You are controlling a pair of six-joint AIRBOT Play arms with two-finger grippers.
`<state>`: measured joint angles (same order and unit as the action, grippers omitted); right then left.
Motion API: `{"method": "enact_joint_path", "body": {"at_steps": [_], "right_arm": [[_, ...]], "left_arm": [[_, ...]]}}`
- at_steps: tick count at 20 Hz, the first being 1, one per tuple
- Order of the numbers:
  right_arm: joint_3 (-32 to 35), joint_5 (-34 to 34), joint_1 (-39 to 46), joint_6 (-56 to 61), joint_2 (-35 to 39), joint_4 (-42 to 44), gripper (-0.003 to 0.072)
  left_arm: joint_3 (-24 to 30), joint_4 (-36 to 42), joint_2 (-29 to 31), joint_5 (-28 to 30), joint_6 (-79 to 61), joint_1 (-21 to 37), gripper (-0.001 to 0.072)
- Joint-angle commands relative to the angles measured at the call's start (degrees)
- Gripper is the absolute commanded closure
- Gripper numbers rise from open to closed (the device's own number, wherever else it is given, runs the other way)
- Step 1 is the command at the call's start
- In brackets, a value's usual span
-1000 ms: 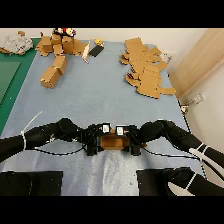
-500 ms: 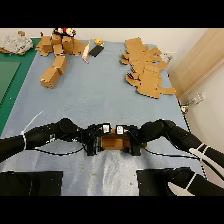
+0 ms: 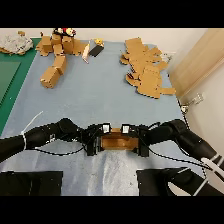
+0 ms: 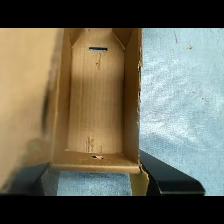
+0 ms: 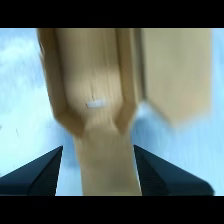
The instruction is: Fold the box.
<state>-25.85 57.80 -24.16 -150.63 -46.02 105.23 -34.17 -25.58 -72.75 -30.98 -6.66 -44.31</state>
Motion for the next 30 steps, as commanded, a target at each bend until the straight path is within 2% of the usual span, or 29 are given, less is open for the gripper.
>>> {"method": "enact_joint_path", "body": {"at_steps": [1,4,5,8,11,19,25,30], "right_arm": [[-0.04,6.97,0.0,9.25,6.38,-5.99,-0.002],[-0.02,9.18,-0.02,10.1,10.12,-5.84,-0.002],[-0.04,10.25,-0.02,15.3,10.86,-4.48,-0.0019],[-0.04,12.15,-0.02,35.15,12.0,8.26,-0.0019],[-0.02,10.34,-0.02,44.37,12.07,18.51,-0.0019],[-0.04,1.09,-0.02,56.17,12.04,19.28,-0.0019],[-0.02,-1.7,-0.02,56.65,12.04,19.23,-0.0019],[-0.02,-2.69,-0.02,56.65,12.04,19.08,-0.0019]], "left_arm": [[-0.04,-0.02,0.0,-0.04,0.02,0.07,0.0249],[-0.04,0.0,0.0,-0.04,0.02,0.07,0.0248],[-0.04,-0.02,0.0,-0.04,0.02,0.07,0.0248],[-0.07,0.0,0.0,-0.04,0.0,0.07,0.0248],[-0.04,0.0,0.0,-0.04,0.0,0.07,0.0248],[-0.11,-0.17,0.02,0.07,0.09,0.5,0.0249],[-0.02,-10.73,1.36,-2.05,4.46,0.52,0.0249],[0.07,-11.72,2.29,-2.58,6.69,4.39,0.0249]]}}
